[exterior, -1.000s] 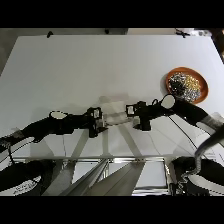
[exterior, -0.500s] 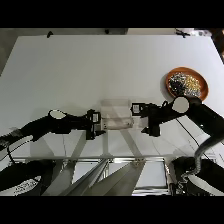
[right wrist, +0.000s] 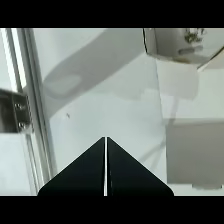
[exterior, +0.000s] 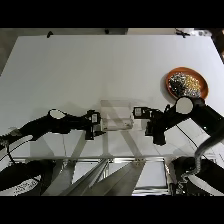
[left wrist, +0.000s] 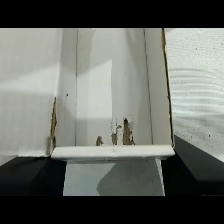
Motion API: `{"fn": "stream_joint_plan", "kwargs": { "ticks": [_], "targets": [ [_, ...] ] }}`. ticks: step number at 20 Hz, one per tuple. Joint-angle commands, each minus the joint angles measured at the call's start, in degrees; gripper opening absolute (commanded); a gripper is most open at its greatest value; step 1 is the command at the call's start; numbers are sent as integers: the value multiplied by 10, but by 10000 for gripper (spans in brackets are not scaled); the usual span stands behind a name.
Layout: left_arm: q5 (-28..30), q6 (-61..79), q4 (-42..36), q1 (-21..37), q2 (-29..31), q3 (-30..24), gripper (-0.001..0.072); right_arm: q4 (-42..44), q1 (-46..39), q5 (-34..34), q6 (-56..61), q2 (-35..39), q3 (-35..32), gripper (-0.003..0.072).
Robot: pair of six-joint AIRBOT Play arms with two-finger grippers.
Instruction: Fold the box and place the chain.
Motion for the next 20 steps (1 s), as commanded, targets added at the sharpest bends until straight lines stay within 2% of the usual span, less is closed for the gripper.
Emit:
{"fn": "stream_joint_plan", "kwargs": {
  "ticks": [1, 5, 8, 15, 20],
  "targets": [
    [5, 0, 2, 1, 0, 0, 112, 96, 0, -58, 3, 1, 0, 9],
    [5, 0, 2, 1, 0, 0, 112, 251, 0, -220, 3, 0, 0, 9],
    [5, 0, 2, 1, 0, 0, 112, 261, 0, -322, 3, -18, 0, 9],
    [5, 0, 2, 1, 0, 0, 112, 268, 0, -376, 37, -150, 0, 9],
    [5, 0, 2, 1, 0, 0, 112, 266, 0, -358, 36, -159, 0, 9]
  ]
}}
